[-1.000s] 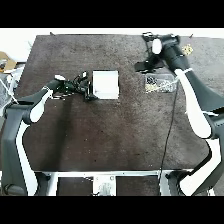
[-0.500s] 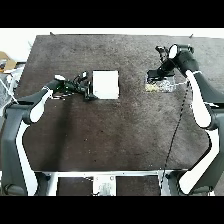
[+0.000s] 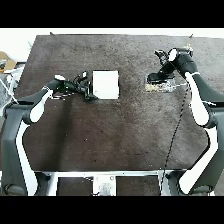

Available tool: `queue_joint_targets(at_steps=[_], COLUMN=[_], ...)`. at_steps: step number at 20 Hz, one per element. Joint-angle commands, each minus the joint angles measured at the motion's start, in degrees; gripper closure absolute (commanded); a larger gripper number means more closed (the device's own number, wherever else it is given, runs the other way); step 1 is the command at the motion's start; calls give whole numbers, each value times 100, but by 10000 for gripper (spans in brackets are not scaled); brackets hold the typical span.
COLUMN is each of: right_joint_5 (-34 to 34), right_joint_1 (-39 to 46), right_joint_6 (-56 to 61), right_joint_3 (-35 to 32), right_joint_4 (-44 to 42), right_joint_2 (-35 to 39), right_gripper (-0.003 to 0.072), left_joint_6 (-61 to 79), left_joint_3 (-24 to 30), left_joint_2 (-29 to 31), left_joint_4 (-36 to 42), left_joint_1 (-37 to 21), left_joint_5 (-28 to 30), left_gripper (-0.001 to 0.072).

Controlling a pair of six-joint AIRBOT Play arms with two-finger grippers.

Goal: Fold the box and place the chain.

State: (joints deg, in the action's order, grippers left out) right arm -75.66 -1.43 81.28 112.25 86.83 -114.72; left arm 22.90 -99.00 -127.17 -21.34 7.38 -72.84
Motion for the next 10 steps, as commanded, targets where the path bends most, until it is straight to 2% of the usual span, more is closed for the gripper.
queue_joint_targets(at_steps=[1, 10], right_joint_5=[-55, -304], right_joint_1=[9, 94], right_joint_6=[-26, 105], right_joint_3=[0, 0], right_joint_4=[39, 24], right_joint_2=[-7, -238], right_gripper=[479, 480], left_joint_6=[0, 0], left_joint_3=[0, 0], left_joint_2=[-2, -2], left_joint_4=[-2, -2], left_joint_1=[-4, -4], left_joint_5=[0, 0], left_gripper=[366, 366])
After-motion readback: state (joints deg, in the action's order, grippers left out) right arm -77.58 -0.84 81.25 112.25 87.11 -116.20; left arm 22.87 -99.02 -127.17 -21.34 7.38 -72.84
